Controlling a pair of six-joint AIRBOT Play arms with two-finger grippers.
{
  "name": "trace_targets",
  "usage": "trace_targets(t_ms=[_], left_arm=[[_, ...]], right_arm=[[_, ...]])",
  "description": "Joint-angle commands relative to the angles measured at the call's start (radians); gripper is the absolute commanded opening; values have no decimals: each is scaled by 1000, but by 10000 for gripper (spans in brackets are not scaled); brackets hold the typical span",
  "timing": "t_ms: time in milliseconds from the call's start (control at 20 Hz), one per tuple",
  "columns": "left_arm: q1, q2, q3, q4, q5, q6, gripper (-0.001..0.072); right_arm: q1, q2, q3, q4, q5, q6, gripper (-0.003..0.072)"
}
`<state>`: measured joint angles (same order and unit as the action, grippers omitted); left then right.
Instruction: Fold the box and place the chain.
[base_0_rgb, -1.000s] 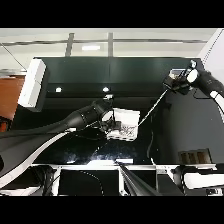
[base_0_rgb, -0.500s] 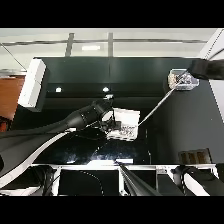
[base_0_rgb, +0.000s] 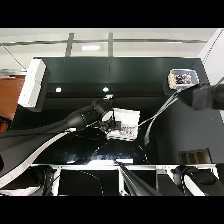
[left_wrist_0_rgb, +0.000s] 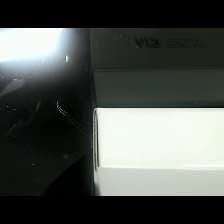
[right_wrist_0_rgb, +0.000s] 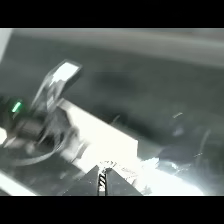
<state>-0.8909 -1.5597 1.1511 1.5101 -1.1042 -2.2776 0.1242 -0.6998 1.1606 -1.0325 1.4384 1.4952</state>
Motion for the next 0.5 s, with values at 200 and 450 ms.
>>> trace_targets(t_ms=[200,450], left_arm=[[1,0,0,0,0,0,31],[1,0,0,0,0,0,30]], right_arm=[[236,-10,-257,176,-229,19,31],[290,-47,-283,194,-269,19,31]])
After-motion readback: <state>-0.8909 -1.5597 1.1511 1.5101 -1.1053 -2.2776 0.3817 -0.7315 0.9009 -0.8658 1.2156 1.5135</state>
